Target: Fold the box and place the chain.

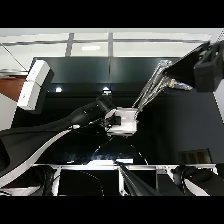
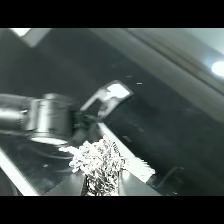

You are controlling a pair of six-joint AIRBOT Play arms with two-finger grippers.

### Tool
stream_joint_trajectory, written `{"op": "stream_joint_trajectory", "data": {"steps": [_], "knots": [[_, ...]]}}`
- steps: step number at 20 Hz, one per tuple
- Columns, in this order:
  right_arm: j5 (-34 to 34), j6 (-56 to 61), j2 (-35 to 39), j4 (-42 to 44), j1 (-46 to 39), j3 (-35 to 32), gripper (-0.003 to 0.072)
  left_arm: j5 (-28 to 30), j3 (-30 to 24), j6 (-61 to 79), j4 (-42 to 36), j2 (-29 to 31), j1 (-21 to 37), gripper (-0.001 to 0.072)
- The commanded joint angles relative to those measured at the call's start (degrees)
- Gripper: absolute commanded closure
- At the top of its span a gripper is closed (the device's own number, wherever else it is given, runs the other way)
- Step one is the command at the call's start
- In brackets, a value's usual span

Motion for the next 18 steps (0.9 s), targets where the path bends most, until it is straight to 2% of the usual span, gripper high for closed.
{"op": "stream_joint_trajectory", "data": {"steps": [1,6,9,10,14,18], "knots": [[-2.5,0.1,0.0,2.1,2.3,-1.9,0.0661,-0.1,0.0,0.0,0.0,0.0,0.0,0.0683],[-4.4,0.1,0.0,1.1,2.3,-3.7,0.0661,-0.2,0.0,0.0,-0.1,0.0,0.0,0.0683],[-3.5,1.2,0.0,-8.2,1.8,-3.7,0.0661,-0.5,0.0,0.0,0.0,0.0,0.0,0.0683],[-2.5,1.3,0.0,-8.9,1.0,-3.7,0.0661,-0.5,0.0,0.0,0.0,0.0,0.0,0.0683],[-0.9,1.3,0.8,-8.7,-0.3,-3.7,0.0661,-0.5,0.0,0.0,0.0,0.0,0.0,0.0683],[-0.2,1.1,1.0,-2.8,-0.3,-3.7,0.0661,-0.5,0.0,0.0,0.0,0.0,0.0,0.0683]]}}
